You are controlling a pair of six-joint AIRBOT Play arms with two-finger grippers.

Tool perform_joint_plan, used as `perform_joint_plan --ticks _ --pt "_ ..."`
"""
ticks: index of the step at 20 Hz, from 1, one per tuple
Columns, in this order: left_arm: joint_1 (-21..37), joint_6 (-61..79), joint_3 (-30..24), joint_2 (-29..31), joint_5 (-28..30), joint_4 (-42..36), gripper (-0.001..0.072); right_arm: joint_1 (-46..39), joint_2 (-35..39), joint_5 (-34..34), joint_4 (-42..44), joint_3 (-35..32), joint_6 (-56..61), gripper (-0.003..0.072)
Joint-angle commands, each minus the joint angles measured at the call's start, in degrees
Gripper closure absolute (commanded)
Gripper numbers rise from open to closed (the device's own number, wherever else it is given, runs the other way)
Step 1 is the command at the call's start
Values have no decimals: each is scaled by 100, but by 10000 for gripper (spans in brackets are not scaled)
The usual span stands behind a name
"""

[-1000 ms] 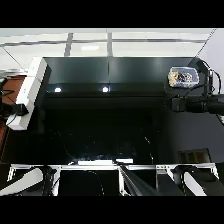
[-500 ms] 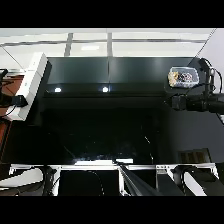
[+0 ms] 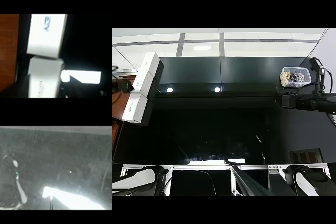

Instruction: Fold the box and place the chain.

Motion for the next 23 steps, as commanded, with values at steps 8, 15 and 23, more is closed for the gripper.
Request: perform_joint_plan --ticks 8,15,23 --pt "-1967 -603 -2730 3167 632 -896 687 382 -61 -815 -1746 -584 -20 671" --pt "-2035 -595 -3600 4277 761 -94 686 382 -61 -811 -1746 -584 -20 671" --pt "-2035 -595 -3600 4249 765 -94 686 382 -61 -813 -1746 -584 -20 670"
